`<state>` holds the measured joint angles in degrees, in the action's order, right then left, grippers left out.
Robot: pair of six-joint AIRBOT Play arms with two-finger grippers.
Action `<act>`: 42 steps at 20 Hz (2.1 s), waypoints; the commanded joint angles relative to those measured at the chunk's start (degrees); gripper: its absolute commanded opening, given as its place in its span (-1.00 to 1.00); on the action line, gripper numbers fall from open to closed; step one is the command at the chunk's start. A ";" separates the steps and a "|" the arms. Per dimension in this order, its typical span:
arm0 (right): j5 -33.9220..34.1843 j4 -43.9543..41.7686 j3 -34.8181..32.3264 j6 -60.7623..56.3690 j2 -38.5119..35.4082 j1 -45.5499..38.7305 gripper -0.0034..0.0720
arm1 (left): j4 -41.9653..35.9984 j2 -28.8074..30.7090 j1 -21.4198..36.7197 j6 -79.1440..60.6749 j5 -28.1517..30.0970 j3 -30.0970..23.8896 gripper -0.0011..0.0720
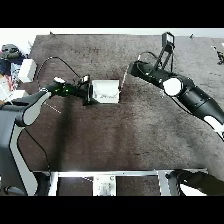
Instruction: Fold the box and place the chain.
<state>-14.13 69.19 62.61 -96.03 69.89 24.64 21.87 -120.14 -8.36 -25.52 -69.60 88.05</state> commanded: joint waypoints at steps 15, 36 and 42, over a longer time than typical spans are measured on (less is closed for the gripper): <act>-7.21 4.15 2.73 0.46 10.62 6.14 -0.16 | 0.00 0.00 0.00 0.00 0.02 -0.02 -0.34; -1.70 0.83 -5.33 -7.96 21.42 -24.30 0.11 | 0.00 0.00 0.00 0.00 0.00 -0.02 -0.34; -1.49 -0.02 -1.53 -8.11 25.31 -24.30 -0.81 | 0.00 0.00 0.00 0.00 0.00 -0.02 -0.34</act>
<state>-16.12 69.91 59.88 -104.01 93.69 0.38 21.85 -120.11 -8.36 -25.50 -69.60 88.05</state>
